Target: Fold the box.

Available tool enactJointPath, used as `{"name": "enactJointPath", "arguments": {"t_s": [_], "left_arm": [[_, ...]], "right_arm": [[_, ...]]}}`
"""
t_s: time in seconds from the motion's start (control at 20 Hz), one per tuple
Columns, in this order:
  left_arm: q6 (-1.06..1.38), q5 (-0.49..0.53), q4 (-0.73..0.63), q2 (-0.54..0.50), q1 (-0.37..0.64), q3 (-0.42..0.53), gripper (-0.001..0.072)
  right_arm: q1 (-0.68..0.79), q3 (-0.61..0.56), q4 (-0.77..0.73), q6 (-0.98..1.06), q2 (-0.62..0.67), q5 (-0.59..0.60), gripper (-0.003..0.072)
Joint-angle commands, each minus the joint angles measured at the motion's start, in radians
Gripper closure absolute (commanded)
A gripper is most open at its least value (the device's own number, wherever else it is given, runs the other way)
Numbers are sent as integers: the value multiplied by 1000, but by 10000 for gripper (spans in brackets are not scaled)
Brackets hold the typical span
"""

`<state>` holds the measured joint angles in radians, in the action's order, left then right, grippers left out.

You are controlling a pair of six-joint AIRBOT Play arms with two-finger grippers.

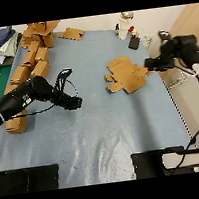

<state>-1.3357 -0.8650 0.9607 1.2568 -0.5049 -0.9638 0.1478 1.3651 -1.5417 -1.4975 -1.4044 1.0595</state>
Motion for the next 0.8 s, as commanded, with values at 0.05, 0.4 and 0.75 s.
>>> {"name": "enactJointPath", "arguments": {"t_s": [0.05, 0.4, 0.75], "left_arm": [[0, 27, -23, -1, 0, 0, 698], [0, 28, -23, -1, 0, 0, 697], [0, 65, -22, 0, 0, 0, 698]], "right_arm": [[244, 103, -438, -378, -174, -66, 306], [227, 409, -513, -411, -468, -73, 307], [217, 483, -529, -415, -581, -44, 324]]}}
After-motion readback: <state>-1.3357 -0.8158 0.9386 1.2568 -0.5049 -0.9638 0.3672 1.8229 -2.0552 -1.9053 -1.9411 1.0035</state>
